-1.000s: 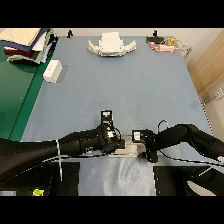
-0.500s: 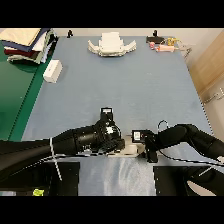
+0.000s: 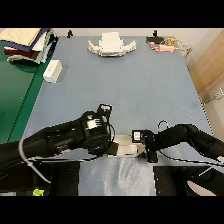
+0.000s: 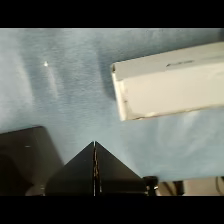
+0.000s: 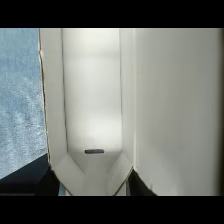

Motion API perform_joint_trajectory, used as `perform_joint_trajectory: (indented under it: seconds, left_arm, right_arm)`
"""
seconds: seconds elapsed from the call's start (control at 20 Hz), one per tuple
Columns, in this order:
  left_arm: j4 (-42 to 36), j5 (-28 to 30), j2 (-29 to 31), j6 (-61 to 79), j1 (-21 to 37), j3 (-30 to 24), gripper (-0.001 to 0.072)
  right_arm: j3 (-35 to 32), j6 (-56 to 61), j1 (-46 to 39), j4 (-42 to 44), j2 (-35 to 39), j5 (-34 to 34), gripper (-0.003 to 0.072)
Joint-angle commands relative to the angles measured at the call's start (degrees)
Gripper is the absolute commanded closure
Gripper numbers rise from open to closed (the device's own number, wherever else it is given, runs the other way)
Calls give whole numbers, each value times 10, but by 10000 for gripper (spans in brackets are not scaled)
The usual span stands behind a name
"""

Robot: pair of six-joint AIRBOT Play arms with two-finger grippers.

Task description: Fold the box.

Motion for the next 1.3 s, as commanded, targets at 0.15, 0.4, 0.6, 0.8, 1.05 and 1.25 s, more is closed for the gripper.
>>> perform_joint_trajectory:
  seconds: [0.15, 0.4, 0.6, 0.8, 1.05, 1.25]
  left_arm:
    - [-55, 73, 181, 301, 91, -155, 695]
    - [-120, 212, 282, 681, 269, -290, 666]
    - [-129, 327, 278, 853, 320, -313, 10]
    - [-210, 353, 263, 1092, 327, -334, 10]
    - [-406, 442, 228, 1319, 327, -417, 10]
    - [-518, 460, 177, 1420, 289, -423, 10]
  right_arm:
    - [0, 0, 0, 0, 0, 0, 205]
    - [0, 0, 0, 0, 0, 0, 205]
    - [0, 0, 0, 0, 0, 0, 205]
    - [0, 0, 0, 0, 0, 0, 205]
    - [0, 0, 0, 0, 0, 0, 205]
    - [0, 0, 0, 0, 0, 0, 205]
